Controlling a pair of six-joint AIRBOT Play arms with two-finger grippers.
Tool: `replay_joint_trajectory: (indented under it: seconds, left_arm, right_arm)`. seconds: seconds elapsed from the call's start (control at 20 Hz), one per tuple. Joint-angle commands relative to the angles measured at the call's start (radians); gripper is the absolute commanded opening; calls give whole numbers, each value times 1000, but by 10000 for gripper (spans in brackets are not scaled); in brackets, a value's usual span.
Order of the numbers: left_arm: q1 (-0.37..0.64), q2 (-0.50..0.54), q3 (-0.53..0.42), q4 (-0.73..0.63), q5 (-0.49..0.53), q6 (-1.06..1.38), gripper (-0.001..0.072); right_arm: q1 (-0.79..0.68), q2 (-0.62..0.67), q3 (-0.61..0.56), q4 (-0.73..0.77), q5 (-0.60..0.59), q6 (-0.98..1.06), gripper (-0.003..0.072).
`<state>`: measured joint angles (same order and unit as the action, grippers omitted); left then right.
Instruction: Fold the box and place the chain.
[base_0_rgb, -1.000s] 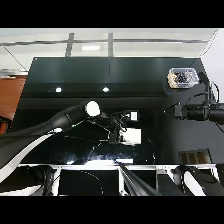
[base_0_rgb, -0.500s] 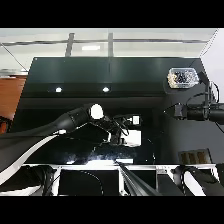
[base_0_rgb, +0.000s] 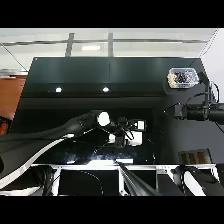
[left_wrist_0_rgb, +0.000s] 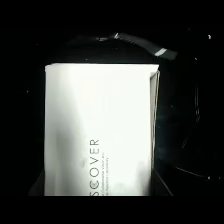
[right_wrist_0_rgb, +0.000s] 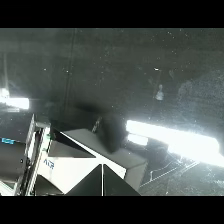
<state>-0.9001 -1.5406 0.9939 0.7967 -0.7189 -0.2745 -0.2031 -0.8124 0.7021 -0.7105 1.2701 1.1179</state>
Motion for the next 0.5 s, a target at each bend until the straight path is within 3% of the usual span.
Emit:
replay_joint_trajectory:
  seconds: [0.0,0.25,0.45]
  left_arm:
    - [38,13,1,8,0,-77,329]
    - [298,139,0,156,-146,-211,328]
    - [676,172,1,282,-241,-369,329]
  right_arm:
    - [-1,1,1,2,0,1,13]
    - [-1,1,1,2,0,2,13]
    - [-1,1,1,3,1,2,13]
